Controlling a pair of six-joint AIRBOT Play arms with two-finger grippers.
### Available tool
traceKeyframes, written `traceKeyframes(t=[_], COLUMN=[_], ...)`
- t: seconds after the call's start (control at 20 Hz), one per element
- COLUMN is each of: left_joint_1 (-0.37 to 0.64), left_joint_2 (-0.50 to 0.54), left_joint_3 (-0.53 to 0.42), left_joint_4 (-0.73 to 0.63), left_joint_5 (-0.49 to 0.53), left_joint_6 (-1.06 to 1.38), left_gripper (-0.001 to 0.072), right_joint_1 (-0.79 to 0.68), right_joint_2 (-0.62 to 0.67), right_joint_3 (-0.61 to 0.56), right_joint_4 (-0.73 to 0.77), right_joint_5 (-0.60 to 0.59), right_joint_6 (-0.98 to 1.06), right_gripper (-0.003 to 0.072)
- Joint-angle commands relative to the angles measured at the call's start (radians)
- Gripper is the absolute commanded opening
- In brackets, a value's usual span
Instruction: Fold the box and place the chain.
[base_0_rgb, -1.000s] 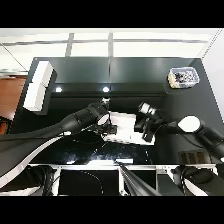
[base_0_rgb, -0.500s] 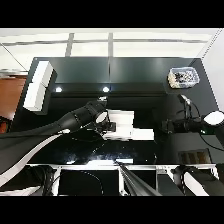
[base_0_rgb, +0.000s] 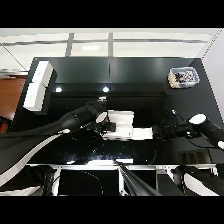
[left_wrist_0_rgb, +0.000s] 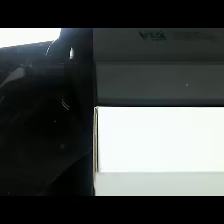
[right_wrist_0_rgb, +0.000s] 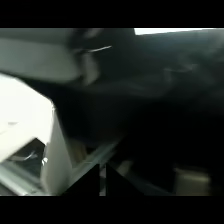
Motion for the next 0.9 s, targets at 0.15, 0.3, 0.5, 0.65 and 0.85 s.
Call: traceKeyframes(t=[0.15,0.3,0.5,0.65,0.85], left_joint_1=[0.001,0.001,0.001,0.001,0.001], left_joint_2=[0.001,0.001,0.001,0.000,0.001], left_joint_3=[0.000,0.000,0.000,0.000,0.000], left_joint_4=[-0.001,-0.001,0.000,0.000,0.000], left_joint_5=[-0.018,-0.018,-0.018,-0.036,-0.045], left_joint_6=[0.000,0.000,0.000,0.000,0.000], left_gripper=[0.0030,0.0030,0.0030,0.0030,0.0030], right_joint_1=[0.086,0.105,0.248,0.381,0.532], right_joint_2=[-0.030,-0.030,-0.030,-0.030,-0.030], right_joint_3=[0.063,0.087,0.089,0.108,0.219], right_joint_4=[0.197,0.191,0.191,0.145,-0.064], right_joint_5=[0.052,0.047,-0.073,-0.264,-0.316], right_joint_6=[-0.150,-0.149,-0.094,0.037,0.272], right_gripper=[0.0695,0.0695,0.0693,0.0693,0.0645])
